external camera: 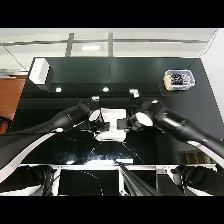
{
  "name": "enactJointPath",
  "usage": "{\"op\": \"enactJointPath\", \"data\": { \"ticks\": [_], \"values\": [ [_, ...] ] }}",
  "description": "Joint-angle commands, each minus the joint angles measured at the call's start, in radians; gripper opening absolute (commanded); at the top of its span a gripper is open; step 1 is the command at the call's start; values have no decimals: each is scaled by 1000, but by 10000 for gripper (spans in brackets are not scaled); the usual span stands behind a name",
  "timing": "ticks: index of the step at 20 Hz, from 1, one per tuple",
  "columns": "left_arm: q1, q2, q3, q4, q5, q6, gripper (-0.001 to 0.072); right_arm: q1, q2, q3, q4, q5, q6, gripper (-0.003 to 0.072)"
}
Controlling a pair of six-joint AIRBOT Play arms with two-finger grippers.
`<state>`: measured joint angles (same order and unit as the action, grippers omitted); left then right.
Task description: Fold the box and place the chain.
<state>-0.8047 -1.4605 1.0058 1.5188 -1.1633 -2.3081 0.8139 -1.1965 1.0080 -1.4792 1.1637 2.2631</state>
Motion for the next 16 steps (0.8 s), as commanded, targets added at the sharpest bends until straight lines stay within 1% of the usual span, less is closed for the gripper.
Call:
{"op": "enactJointPath", "data": {
  "ticks": [1,3,4,5,6,8,9,11,12,13,14,15,16],
  "values": [
    [0,-1,0,-1,2,0,31,-50,165,1,-154,87,-100,316],
    [0,-1,0,-1,5,0,31,-93,210,0,-402,175,-104,315],
    [0,-1,0,-1,9,0,31,-124,210,-1,-504,202,-113,315],
    [0,-1,0,-1,10,0,31,-173,209,-11,-571,179,-121,315],
    [0,-1,0,-1,9,0,31,-231,208,-27,-604,118,-121,315],
    [0,-1,0,-1,10,0,31,-385,200,-71,-607,-59,-87,315],
    [0,-1,0,-1,10,0,31,-474,185,-89,-603,-144,-41,315],
    [0,-1,0,-1,10,0,31,-638,125,-93,-571,-261,24,316],
    [0,-1,0,-1,10,0,32,-717,82,-90,-511,-340,21,492],
    [0,-1,0,-1,10,0,31,-782,38,-76,-417,-411,-38,720],
    [0,-1,0,-1,10,0,31,-842,-19,-40,-297,-460,-123,720],
    [0,-1,0,-1,9,0,31,-887,-80,14,-210,-468,-165,720],
    [0,-1,0,-1,9,0,32,-920,-143,79,-154,-457,-185,720]
  ]
}}
